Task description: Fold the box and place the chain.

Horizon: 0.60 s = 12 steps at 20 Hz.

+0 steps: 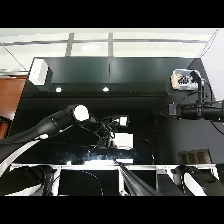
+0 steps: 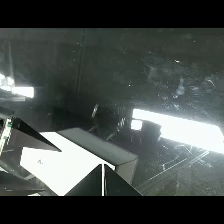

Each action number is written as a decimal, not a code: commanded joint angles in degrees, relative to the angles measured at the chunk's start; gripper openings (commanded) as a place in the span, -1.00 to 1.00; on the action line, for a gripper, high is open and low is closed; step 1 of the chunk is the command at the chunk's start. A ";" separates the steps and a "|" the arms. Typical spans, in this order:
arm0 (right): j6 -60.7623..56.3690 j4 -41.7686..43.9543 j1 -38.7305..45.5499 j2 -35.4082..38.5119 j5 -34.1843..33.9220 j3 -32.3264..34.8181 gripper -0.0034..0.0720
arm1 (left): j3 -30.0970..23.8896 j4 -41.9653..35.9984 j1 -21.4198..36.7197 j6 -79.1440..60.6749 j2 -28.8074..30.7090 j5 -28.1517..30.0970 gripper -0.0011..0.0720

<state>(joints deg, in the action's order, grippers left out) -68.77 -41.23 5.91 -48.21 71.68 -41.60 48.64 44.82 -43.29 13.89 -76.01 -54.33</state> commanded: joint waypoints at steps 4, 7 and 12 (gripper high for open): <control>-0.02 0.00 0.04 0.02 -0.20 -0.04 -0.88 | -0.07 3.19 -2.05 3.30 -0.02 3.17 0.98; -0.02 0.02 0.04 0.02 -0.26 -0.04 -0.88 | -0.07 4.83 -3.76 6.16 -0.02 5.44 0.98; -0.02 0.02 0.04 0.02 -0.37 -0.04 -0.88 | -0.09 10.23 -7.48 11.23 -2.21 10.58 0.98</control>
<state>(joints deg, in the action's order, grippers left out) -68.77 -41.21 5.91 -48.21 71.37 -41.60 48.58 52.51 -48.84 22.44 -77.01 -47.00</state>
